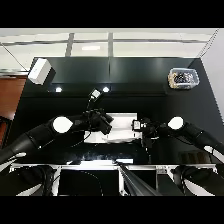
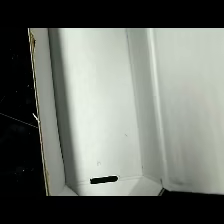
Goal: Fold the box and place the chain.
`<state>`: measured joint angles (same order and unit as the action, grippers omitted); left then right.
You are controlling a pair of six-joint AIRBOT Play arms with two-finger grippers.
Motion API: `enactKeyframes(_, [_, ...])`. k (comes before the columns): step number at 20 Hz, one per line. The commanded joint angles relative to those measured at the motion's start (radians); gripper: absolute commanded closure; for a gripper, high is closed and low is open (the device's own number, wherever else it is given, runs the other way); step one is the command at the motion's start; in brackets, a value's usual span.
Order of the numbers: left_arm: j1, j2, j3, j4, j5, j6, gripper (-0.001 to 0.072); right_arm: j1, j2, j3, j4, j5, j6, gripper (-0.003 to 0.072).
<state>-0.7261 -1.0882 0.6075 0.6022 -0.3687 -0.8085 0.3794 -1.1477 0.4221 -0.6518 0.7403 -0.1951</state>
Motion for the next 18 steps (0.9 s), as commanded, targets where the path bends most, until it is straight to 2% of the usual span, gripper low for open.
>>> enactKeyframes(1, [-0.006, -0.07, -0.005, 0.048, 0.142, 0.002, 0.0681, 0.001, -0.001, 0.0, 0.008, -0.012, 0.004, 0.023])
enactKeyframes(5, [-0.006, -0.185, 0.034, 0.1, -0.019, 0.002, 0.0682, 0.001, -0.001, 0.0, 0.008, -0.011, 0.004, 0.0231])
enactKeyframes(9, [-0.005, -0.204, 0.058, 0.101, -0.051, 0.002, 0.0682, 0.001, -0.001, 0.0, 0.008, -0.011, 0.004, 0.0231])
enactKeyframes(10, [-0.005, -0.204, 0.062, 0.109, -0.062, 0.001, 0.0682, 0.001, -0.001, 0.0, 0.008, -0.011, 0.004, 0.0262])
enactKeyframes(12, [-0.005, -0.205, 0.068, 0.128, -0.086, 0.001, 0.0682, 0.001, -0.001, 0.0, 0.008, -0.011, 0.004, 0.0482])
enactKeyframes(18, [0.008, -0.202, 0.08, 0.186, -0.143, 0.001, 0.0682, 0.001, -0.001, 0.0, 0.008, -0.011, 0.004, 0.0497])
